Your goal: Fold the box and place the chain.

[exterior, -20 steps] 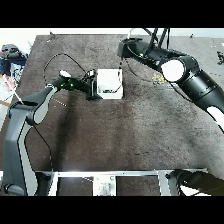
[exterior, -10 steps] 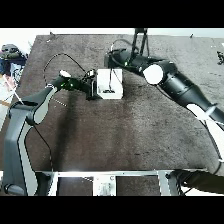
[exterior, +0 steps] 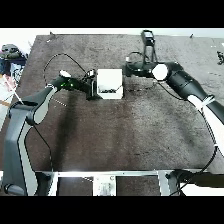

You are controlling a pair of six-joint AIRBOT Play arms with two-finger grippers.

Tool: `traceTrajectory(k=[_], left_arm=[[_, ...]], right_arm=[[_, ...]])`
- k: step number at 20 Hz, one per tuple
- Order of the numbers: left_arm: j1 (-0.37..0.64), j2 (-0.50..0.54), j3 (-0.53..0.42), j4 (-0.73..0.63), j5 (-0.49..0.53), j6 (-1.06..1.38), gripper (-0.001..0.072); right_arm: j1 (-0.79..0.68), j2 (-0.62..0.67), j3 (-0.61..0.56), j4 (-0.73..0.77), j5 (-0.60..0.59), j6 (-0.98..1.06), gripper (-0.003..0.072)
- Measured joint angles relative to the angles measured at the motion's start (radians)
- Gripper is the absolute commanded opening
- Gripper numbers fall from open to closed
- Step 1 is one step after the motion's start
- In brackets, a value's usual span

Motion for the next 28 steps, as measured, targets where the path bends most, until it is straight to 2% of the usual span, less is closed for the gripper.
traceTrajectory(k=[4, 8, 14, 18, 19, 20, 21, 22, 23, 28], left_arm=[[0.0, 0.0, 0.0, 0.0, 0.0, 0.0, 0.0447], [0.0, 0.0, 0.0, 0.0, 0.0, 0.0, 0.0447], [0.0, 0.0, 0.0, 0.0, 0.0, 0.0, 0.0447], [0.0, 0.0, 0.0, 0.0, 0.0, 0.0, 0.0447], [0.0, 0.0, 0.0, 0.0, 0.0, 0.0, 0.0447], [0.0, 0.0, 0.0, 0.0, 0.0, 0.0, 0.0447], [0.0, 0.0, 0.0, 0.0, 0.0, 0.0, 0.0447], [0.0, 0.0, 0.0, 0.0, 0.0, 0.0, 0.0447], [0.0, 0.0, 0.0, 0.0, 0.0, 0.0, 0.0447], [0.0, 0.0, 0.0, 0.0, 0.0, 0.0, 0.0447]], right_arm=[[-0.167, -0.01, -0.113, -0.012, 0.029, 0.084, 0.0338], [-0.271, -0.061, -0.185, 0.002, -0.015, 0.14, 0.0337], [-0.309, -0.173, -0.203, 0.087, -0.171, 0.163, 0.0337], [-0.314, -0.238, -0.169, 0.109, -0.214, 0.166, 0.0336], [-0.314, -0.253, -0.154, 0.112, -0.22, 0.166, 0.0311], [-0.314, -0.267, -0.137, 0.115, -0.224, 0.166, 0.013], [-0.314, -0.279, -0.122, 0.118, -0.225, 0.166, 0.0098], [-0.314, -0.29, -0.108, 0.119, -0.224, 0.167, 0.0096], [-0.315, -0.298, -0.098, 0.121, -0.218, 0.167, 0.0008], [-0.298, -0.279, -0.076, 0.122, -0.176, 0.142, 0.0009]])
